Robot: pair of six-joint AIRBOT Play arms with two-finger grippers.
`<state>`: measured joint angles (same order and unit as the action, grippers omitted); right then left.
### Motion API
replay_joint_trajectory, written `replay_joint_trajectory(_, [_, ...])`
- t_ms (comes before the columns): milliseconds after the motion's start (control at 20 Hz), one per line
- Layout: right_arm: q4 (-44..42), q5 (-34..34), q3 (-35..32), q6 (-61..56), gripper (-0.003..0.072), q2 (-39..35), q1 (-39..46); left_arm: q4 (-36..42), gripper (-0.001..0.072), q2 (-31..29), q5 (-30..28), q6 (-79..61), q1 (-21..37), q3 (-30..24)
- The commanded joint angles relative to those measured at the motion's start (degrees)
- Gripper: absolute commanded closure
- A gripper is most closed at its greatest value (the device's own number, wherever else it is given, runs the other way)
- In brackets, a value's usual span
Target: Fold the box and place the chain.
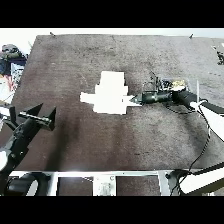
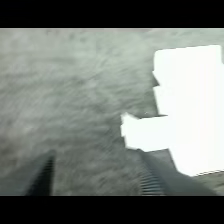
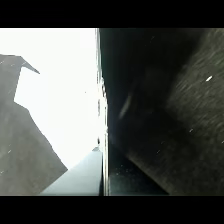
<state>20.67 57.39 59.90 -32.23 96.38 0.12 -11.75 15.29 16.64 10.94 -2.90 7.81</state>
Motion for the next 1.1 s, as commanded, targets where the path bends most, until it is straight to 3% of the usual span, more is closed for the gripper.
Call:
replay_joint_trajectory(0, [0.57, -2.73, 0.09, 2.75, 0.0678, -0.04, -1.40, 0.24, 0.0180, 4.42, 5.62, -0.44, 0.02, 4.39])
replay_joint_trajectory(150, [0.72, -2.82, 0.33, 5.49, 0.0678, -0.04, -2.62, 0.24, 0.0177, 16.46, 10.45, -0.50, 0.02, 10.10])
replay_joint_trajectory(200, [0.68, -2.82, 0.46, 5.46, 0.0678, -0.04, -2.71, 0.22, 0.0149, 21.27, 11.63, -0.50, 0.02, 12.68])
replay_joint_trajectory(400, [1.07, -2.32, 0.46, 5.53, 0.0678, -0.20, -2.69, 0.15, 0.0148, 38.75, 18.12, -2.08, 0.02, 24.28])
replay_joint_trajectory(600, [2.05, -1.68, 0.46, 5.73, 0.0678, -0.31, -2.67, -0.13, 0.0147, 56.87, 29.44, -4.17, 0.02, 38.88])
replay_joint_trajectory(650, [2.84, -1.68, 0.46, 5.73, 0.0678, -0.35, -2.67, -0.35, 0.0100, 61.07, 31.82, -3.72, 0.02, 42.82])
replay_joint_trajectory(800, [3.39, -1.75, 0.46, 5.77, 0.0678, -0.35, -2.67, -2.27, 0.0088, 72.32, 39.69, 1.27, 0.02, 54.69])
replay_joint_trajectory(1050, [3.54, -1.84, 0.46, 7.54, 0.0678, -0.35, -2.67, -12.35, 0.0088, 85.99, 50.45, 12.90, -0.11, 72.24])
